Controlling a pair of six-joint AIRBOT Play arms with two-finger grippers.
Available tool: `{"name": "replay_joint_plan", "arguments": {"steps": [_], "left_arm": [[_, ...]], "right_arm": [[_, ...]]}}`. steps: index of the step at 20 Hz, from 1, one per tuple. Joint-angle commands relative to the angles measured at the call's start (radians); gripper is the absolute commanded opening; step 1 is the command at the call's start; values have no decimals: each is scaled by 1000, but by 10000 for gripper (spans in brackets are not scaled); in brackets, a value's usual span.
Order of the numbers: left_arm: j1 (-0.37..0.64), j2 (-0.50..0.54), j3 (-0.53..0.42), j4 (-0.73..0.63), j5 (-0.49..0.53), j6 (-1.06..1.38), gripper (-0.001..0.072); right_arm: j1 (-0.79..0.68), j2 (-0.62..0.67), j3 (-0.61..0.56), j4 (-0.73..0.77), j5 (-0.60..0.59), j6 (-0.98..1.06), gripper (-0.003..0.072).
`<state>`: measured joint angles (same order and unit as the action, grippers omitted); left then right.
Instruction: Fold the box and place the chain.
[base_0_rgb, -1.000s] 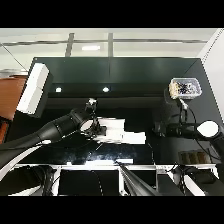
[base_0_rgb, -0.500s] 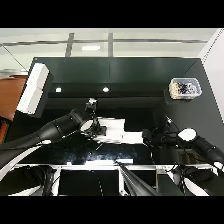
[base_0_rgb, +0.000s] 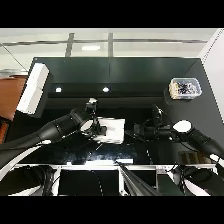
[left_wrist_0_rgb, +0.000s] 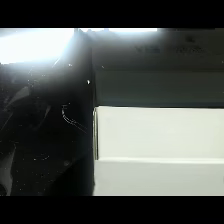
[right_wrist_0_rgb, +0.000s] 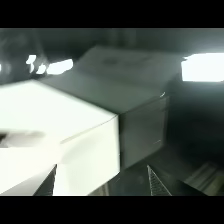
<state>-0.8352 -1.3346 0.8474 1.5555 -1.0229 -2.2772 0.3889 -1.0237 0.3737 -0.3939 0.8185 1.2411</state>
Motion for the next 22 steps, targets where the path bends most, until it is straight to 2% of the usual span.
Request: {"name": "replay_joint_plan", "arguments": {"steps": [1, 5, 6, 7, 8, 10, 15, 19, 22], "left_arm": [[0, 0, 0, 0, -3, 0, 30], [0, 0, 0, 0, -3, 0, 29], [0, 0, 0, 0, -3, 0, 29], [0, 0, 0, 0, -3, 0, 29], [0, 0, 0, 0, -3, 0, 29], [0, 0, 0, 0, -3, 0, 29], [0, 0, 0, 0, -3, 0, 29], [0, 0, 0, 1, -2, 0, 29], [0, 0, 0, 3, -7, 0, 29]], "right_arm": [[5, -1, 48, 16, 62, -30, 668], [35, -1, 63, 16, 61, -28, 665], [43, -1, 63, 16, 61, 0, 632], [45, -1, 63, 15, 66, 33, 522], [48, -1, 63, 15, 72, 39, 521], [50, -1, 64, -8, 76, 61, 466], [128, -1, 86, -162, 20, 197, 466], [239, -2, 155, -358, -89, 448, 465], [293, -14, 205, -546, -99, 679, 465]]}}
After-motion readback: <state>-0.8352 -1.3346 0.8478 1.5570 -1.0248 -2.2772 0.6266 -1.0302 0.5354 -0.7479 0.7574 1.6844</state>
